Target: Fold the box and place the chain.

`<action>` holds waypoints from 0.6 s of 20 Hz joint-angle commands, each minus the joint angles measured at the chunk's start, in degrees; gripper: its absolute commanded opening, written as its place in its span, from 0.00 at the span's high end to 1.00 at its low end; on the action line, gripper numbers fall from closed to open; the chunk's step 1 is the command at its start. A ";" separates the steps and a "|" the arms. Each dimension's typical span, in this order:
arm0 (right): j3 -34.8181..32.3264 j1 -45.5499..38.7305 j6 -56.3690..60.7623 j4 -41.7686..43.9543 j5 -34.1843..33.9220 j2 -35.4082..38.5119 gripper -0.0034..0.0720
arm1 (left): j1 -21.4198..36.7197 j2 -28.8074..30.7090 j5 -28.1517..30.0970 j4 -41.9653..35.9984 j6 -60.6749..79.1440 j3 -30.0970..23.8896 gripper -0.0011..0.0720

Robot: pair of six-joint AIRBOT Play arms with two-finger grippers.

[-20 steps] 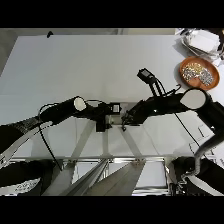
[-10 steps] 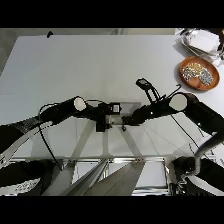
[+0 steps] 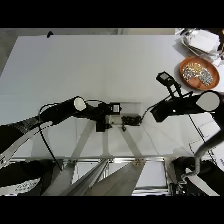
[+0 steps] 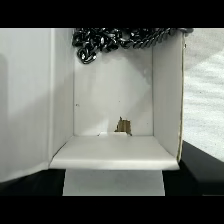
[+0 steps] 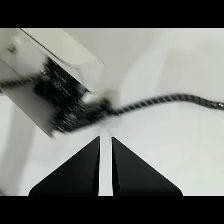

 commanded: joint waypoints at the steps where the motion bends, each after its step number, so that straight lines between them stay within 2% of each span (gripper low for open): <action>1: -3.21 -2.56 -20.94 -2.80 0.31 -1.60 0.76 | 0.02 0.02 0.00 0.02 0.00 0.04 0.70; 2: -4.74 -1.97 -29.24 -0.74 -1.33 -2.89 0.67 | 0.02 0.02 0.00 0.02 0.00 0.04 0.70; 4: -6.75 -0.09 -42.27 2.89 -3.52 -5.20 0.57 | 0.02 0.02 0.00 0.02 0.00 0.04 0.70; 7: -7.23 3.08 -51.21 6.60 -5.95 -9.62 0.56 | 0.02 0.02 0.00 0.02 0.00 0.04 0.70; 12: -7.23 5.46 -54.42 9.49 -10.32 -14.62 0.56 | 0.02 0.02 0.00 0.02 0.00 0.04 0.70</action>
